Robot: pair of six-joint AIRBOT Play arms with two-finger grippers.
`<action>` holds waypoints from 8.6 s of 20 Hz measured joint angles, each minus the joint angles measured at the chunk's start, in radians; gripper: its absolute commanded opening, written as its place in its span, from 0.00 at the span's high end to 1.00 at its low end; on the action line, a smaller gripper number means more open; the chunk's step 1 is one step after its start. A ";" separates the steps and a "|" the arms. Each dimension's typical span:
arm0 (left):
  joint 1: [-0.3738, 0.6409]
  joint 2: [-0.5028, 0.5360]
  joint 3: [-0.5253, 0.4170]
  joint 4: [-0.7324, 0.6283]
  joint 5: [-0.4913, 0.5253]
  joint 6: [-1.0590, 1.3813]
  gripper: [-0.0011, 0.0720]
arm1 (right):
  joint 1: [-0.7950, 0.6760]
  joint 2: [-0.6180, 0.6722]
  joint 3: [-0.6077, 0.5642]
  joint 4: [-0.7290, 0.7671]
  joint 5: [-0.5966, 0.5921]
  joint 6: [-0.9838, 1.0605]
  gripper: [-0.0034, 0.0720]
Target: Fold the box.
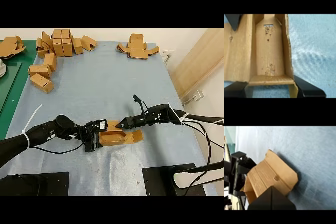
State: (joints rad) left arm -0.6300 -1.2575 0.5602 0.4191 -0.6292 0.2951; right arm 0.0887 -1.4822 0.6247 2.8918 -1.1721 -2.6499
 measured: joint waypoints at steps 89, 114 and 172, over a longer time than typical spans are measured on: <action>0.000 0.000 0.000 0.000 -0.001 0.000 0.41 | -0.163 0.879 -0.357 -0.738 0.191 1.041 0.96; 0.000 0.000 0.000 0.000 -0.001 0.000 0.41 | 0.142 0.698 -0.295 -0.371 0.329 0.896 0.70; 0.000 0.000 0.000 0.000 -0.001 -0.001 0.41 | 0.759 0.091 0.329 -1.399 0.019 1.954 0.90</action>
State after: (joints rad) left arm -0.6300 -1.2575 0.5602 0.4191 -0.6304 0.2943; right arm 0.8474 -1.3911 0.9539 1.4925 -1.1534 -0.6956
